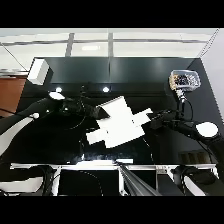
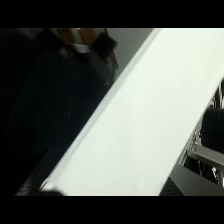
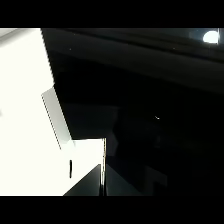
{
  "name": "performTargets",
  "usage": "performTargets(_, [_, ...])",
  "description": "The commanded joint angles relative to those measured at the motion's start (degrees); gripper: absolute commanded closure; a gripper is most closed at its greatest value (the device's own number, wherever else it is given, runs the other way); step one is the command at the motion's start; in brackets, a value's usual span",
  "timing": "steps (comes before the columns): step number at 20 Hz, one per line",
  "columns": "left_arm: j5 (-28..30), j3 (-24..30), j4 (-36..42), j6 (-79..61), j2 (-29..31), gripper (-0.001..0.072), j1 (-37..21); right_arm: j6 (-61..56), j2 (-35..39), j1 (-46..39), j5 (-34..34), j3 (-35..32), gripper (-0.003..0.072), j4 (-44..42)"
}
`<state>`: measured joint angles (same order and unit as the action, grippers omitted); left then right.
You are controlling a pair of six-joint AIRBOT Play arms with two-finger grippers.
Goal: Fold the box and place the chain.
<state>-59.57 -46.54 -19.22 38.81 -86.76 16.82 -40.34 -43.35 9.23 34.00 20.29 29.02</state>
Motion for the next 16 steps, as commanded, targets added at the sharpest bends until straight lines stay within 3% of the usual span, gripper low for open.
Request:
performTargets(1, [-5.3,-4.3,-2.8,-1.1,-3.7,0.0006,0.6,-1.0,0.0,0.1,0.4,0.0,0.0676,0.0])
performTargets(6, [-5.1,-4.6,-4.6,-3.3,-3.9,0.0006,0.6,-1.5,0.0,0.1,1.6,0.0,0.0676,0.0])
performTargets(11, [-8.6,-4.6,-4.6,-11.3,-3.9,0.0027,0.6,-1.4,0.0,0.1,1.6,0.0,0.0676,0.0])
performTargets(13, [-9.9,-4.6,-5.5,-13.4,-3.9,0.0115,0.6,-1.4,0.0,0.1,1.6,0.0,0.0676,0.0])
performTargets(16, [-11.7,-4.6,-9.4,-13.6,-3.9,0.018,0.6,-1.4,0.0,0.1,1.8,0.0,0.0676,0.1])
